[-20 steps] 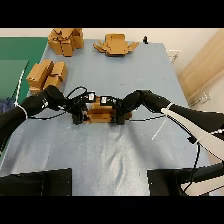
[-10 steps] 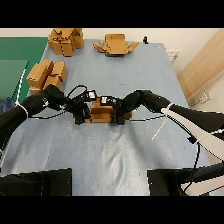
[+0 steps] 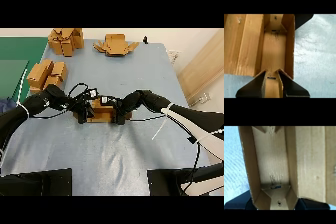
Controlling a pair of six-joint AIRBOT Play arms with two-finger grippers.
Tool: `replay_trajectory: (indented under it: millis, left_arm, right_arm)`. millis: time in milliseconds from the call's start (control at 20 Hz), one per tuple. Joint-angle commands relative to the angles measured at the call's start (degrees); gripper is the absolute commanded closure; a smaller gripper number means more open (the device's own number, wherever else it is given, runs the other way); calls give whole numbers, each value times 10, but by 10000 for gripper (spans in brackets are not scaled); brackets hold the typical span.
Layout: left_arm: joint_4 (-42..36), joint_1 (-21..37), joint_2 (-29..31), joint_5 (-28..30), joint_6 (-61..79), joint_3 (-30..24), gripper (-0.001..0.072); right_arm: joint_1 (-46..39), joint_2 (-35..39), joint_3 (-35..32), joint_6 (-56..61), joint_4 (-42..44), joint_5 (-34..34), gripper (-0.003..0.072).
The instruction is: Fold the box.
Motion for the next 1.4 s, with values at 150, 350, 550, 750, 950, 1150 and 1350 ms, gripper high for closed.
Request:
replay_trajectory:
  millis: [150, 350, 550, 750, 950, 1150, 1350]
  left_arm:
    - [-7, -15, -10, 14, -3, 0, 221]
    - [-9, -15, -10, 10, -13, 4, 323]
    - [3, -8, 8, -60, -12, 21, 695]
    - [4, 44, 118, -87, -61, 20, 702]
    - [22, 189, 216, -83, -325, -5, 701]
    - [135, 269, 172, -106, -668, -58, 696]
    - [111, 224, 70, -69, -717, -78, 696]
  right_arm:
    - [0, 0, 0, 0, -5, -1, 88]
    - [0, 0, 0, 0, -6, -1, 88]
    - [0, 0, 0, 0, -11, -2, 89]
    - [0, 0, 0, 0, -11, -3, 89]
    - [0, 0, 0, 0, -10, -3, 89]
    - [0, 0, 0, 0, -10, -2, 89]
    - [0, 0, 0, 0, -9, 0, 90]
